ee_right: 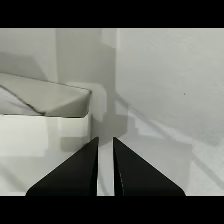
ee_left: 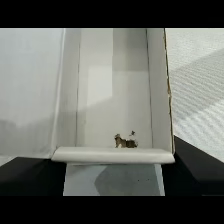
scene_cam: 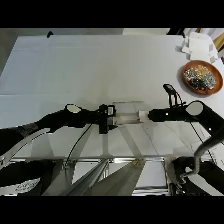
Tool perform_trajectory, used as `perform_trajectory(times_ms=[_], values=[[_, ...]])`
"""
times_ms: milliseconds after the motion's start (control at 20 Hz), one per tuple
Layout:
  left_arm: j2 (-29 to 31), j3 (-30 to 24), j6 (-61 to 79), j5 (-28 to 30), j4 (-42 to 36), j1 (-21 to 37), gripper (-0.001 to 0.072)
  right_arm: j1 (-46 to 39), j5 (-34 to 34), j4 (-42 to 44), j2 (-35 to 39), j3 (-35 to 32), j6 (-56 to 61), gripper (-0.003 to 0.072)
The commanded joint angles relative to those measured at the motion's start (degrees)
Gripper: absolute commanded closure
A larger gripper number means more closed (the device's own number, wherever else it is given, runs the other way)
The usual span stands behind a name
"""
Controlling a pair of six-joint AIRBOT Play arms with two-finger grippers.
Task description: Fold the box and place the chain.
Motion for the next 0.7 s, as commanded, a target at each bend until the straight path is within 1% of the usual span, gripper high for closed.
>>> perform_trajectory(times_ms=[0,100,350,400,650], values=[[0.0,0.0,0.0,0.0,0.0,0.0,0.0575,0.0,1.6,0.9,3.1,0.0,-1.2,0.0574],[0.0,0.0,0.0,0.0,0.0,0.0,0.0575,0.8,2.4,0.9,3.1,0.0,-1.2,0.0572],[0.0,0.0,0.0,0.0,0.0,0.0,0.0575,5.2,0.5,2.5,3.1,0.0,-1.2,0.0542],[0.0,0.0,0.0,0.0,0.0,0.0,0.0575,5.5,0.3,2.5,3.1,0.0,-1.2,0.0529],[0.0,0.0,0.0,0.0,0.0,0.0,0.0575,5.5,0.3,2.1,3.2,0.0,-1.2,0.0529]])
